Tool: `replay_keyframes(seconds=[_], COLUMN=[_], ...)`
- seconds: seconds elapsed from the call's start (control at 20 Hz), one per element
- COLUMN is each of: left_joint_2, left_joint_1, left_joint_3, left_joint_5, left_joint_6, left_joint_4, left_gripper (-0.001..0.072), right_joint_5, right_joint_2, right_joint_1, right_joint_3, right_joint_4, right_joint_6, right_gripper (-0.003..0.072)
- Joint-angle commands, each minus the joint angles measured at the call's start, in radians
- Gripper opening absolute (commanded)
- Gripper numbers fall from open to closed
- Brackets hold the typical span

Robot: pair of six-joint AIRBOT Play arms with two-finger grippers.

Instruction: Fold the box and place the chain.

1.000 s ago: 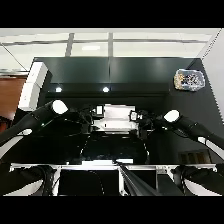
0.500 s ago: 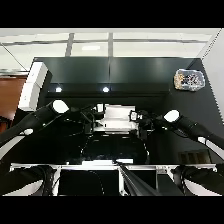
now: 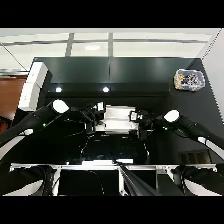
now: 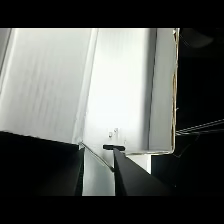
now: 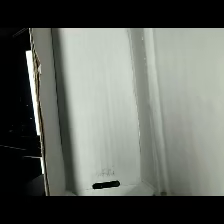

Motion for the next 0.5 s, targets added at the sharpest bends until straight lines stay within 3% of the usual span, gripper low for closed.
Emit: replay_keyframes(seconds=[0.0, 0.05, 0.45], left_joint_2=[0.003, 0.003, -0.002], left_joint_1=[0.004, 0.008, -0.019], left_joint_3=[0.006, 0.006, 0.004], left_joint_5=[0.000, 0.000, -0.018], left_joint_6=[-0.017, -0.027, -0.027], left_joint_4=[0.088, 0.099, 0.061], left_gripper=[0.0284, 0.0316, 0.0314], right_joint_5=[-0.002, -0.002, -0.002], right_joint_2=[0.000, 0.000, 0.000], right_joint_1=[0.000, 0.000, 0.000], right_joint_3=[0.001, 0.001, 0.000], right_joint_4=[0.001, 0.001, -0.006], right_joint_6=[0.002, 0.002, 0.002], right_gripper=[0.0128, 0.0127, 0.0128])
